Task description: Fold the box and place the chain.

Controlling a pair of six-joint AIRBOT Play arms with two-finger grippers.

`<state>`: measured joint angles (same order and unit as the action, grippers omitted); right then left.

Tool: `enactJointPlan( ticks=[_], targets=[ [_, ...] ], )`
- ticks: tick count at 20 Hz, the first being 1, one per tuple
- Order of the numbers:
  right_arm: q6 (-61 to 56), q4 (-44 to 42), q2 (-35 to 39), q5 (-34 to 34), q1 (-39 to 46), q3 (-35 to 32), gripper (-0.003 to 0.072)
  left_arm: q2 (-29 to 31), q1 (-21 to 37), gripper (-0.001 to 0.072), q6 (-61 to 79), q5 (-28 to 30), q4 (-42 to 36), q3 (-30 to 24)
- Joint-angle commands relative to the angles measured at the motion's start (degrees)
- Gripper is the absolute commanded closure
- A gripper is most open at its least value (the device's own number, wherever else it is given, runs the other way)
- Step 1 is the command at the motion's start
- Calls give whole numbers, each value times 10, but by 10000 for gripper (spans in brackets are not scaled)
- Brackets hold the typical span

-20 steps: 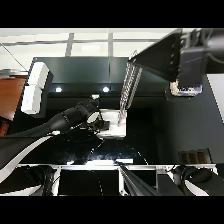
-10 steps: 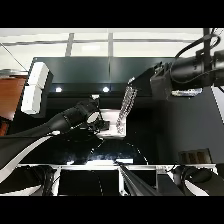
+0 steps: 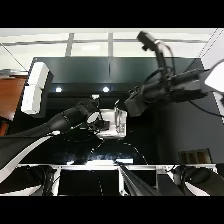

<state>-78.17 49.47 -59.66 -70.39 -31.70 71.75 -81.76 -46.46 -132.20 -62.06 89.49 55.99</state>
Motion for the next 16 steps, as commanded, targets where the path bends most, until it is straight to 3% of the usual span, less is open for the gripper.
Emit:
enactJointPlan(
  ticks=[1,6,16],
  targets=[
    [-1,12,-21,23,-14,-11,663,0,0,679,0,0,0,0],
    [-24,82,-21,-31,-12,-11,663,0,0,680,0,0,-2,0],
    [-24,84,-37,-4,-16,-12,647,0,0,679,0,-11,-2,0]
  ],
)
